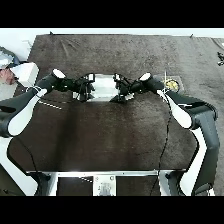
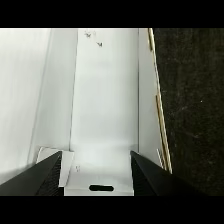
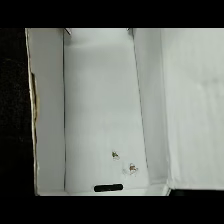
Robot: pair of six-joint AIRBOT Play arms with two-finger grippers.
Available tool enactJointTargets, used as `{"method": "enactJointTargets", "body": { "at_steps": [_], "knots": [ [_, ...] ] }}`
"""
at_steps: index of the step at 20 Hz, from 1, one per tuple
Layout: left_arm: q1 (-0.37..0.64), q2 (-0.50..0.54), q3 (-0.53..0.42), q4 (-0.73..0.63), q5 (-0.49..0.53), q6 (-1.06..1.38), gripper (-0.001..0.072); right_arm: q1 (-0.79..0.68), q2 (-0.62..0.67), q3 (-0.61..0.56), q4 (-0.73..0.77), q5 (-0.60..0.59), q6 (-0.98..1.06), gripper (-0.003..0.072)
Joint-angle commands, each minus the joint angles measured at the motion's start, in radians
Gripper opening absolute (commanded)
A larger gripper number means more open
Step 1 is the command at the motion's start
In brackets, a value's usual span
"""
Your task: Fold the box and place the chain.
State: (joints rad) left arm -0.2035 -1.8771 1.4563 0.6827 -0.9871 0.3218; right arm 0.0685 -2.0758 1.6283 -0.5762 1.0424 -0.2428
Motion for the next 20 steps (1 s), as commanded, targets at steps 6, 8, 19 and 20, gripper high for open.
{"method": "enactJointTargets", "body": {
  "at_steps": [6,8,19,20],
  "knots": [
    [0.002,0.0,0.0,0.086,0.01,-0.011,0.0409,0.0,0.001,0.0,0.0,0.0,0.0,0.0119],
    [0.002,0.0,0.0,0.087,0.01,-0.01,0.0147,0.0,0.001,0.0,0.0,0.0,0.0,0.0119],
    [0.114,0.044,0.041,0.0,-0.135,-0.177,0.0007,0.0,0.001,0.0,0.0,0.0,0.0,0.0119],
    [0.124,0.071,0.041,0.018,-0.112,-0.245,0.0006,0.0,0.001,0.0,0.0,0.0,0.0,0.0119]
  ]
}}
